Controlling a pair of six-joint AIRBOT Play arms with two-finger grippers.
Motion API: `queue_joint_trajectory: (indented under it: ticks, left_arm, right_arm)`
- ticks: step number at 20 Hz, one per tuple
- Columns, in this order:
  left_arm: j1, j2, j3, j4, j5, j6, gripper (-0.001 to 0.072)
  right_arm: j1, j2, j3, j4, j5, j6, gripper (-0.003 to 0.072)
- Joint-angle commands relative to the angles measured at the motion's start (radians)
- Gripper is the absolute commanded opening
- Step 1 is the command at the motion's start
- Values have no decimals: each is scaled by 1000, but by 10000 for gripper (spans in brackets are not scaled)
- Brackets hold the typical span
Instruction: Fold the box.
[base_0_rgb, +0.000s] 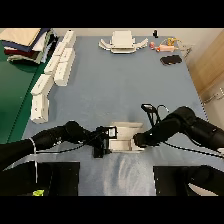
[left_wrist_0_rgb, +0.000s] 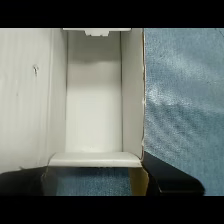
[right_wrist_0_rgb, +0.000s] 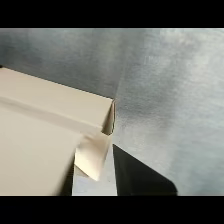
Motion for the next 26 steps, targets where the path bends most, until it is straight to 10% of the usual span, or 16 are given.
queue_joint_trajectory:
  ticks: [1,16,20,26]
  left_arm:
    - [1,1,1,0,0,0,487]
    - [1,1,1,0,0,0,487]
    - [1,1,1,0,0,0,487]
    - [1,1,1,0,0,0,487]
  right_arm:
    - [139,-124,107,-209,-101,210,345]
    - [166,-270,137,-212,-48,436,345]
    - [166,-270,137,-211,-53,438,11]
    - [168,-268,137,-210,-55,432,60]
